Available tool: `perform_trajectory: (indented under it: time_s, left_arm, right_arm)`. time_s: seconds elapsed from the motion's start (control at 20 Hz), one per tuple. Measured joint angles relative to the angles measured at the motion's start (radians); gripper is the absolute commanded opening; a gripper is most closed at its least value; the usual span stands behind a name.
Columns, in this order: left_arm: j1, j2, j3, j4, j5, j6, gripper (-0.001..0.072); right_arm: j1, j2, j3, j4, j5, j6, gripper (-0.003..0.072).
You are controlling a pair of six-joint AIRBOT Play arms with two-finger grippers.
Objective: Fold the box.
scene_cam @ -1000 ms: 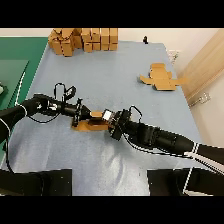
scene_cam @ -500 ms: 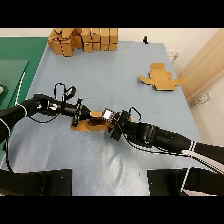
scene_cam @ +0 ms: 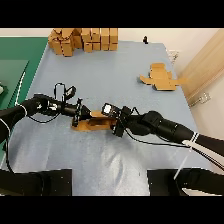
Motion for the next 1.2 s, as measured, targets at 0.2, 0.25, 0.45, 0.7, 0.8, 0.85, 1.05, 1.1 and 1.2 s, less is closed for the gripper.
perform_trajectory:
  time_s: [0.2, 0.25, 0.45, 0.7, 0.8, 0.85, 1.05, 1.1, 1.2]
  left_arm:
    - [0.000, 0.000, 0.000, 0.005, -0.002, -0.003, 0.0016]
    - [0.000, 0.000, 0.000, 0.007, -0.002, -0.003, 0.0016]
    - [0.000, 0.000, 0.000, 0.005, -0.002, -0.004, 0.0016]
    - [0.000, 0.000, 0.000, 0.003, 0.000, -0.004, 0.0016]
    - [0.000, 0.000, 0.000, 0.004, 0.000, -0.004, 0.0015]
    - [0.000, 0.000, 0.000, 0.003, 0.000, -0.004, 0.0015]
    - [0.000, 0.000, 0.000, 0.001, 0.003, -0.004, 0.0016]
    - [-0.002, 0.000, 0.000, 0.000, 0.004, -0.004, 0.0016]
    - [-0.002, 0.000, 0.000, 0.000, 0.004, -0.004, 0.0015]
  right_arm:
    - [-0.050, -0.069, 0.064, 0.217, -0.142, -0.294, 0.0512]
    - [-0.058, -0.090, 0.082, 0.246, -0.167, -0.349, 0.0512]
    - [-0.069, -0.163, 0.148, 0.313, -0.238, -0.470, 0.0512]
    - [-0.071, -0.195, 0.179, 0.346, -0.284, -0.516, 0.0514]
    - [-0.072, -0.198, 0.182, 0.353, -0.307, -0.522, 0.0549]
    - [-0.072, -0.200, 0.183, 0.354, -0.318, -0.523, 0.0556]
    - [-0.092, -0.202, 0.185, 0.362, -0.342, -0.525, 0.0556]
    - [-0.098, -0.202, 0.183, 0.362, -0.350, -0.522, 0.0557]
    - [-0.106, -0.203, 0.184, 0.365, -0.351, -0.522, 0.0556]
